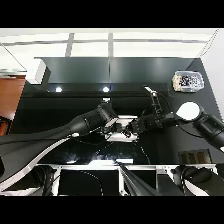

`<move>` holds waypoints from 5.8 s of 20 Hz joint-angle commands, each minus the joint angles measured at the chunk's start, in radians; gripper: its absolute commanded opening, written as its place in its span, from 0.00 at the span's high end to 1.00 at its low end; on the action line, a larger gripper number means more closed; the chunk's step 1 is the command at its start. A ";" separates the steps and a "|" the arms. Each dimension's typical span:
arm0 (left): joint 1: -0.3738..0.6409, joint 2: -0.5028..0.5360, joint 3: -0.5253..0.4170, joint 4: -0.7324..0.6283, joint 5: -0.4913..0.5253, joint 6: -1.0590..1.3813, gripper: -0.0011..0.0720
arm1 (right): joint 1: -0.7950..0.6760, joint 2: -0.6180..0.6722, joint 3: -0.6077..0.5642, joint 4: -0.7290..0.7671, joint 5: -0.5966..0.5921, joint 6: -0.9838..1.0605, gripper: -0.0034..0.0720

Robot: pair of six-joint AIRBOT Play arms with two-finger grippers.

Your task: Fold the box and place the chain.

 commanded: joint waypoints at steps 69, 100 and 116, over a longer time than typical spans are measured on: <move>0.000 0.000 0.000 0.000 0.000 0.000 0.95 | -0.035 -0.034 -0.323 0.010 -0.296 -1.278 0.27; 0.000 0.000 0.000 -0.009 0.003 0.000 0.95 | -0.011 0.189 0.010 -0.042 -0.049 -0.173 0.94; 0.011 0.013 0.077 -0.047 -0.037 0.139 0.19 | -0.358 0.240 0.062 -0.226 0.177 -0.137 0.36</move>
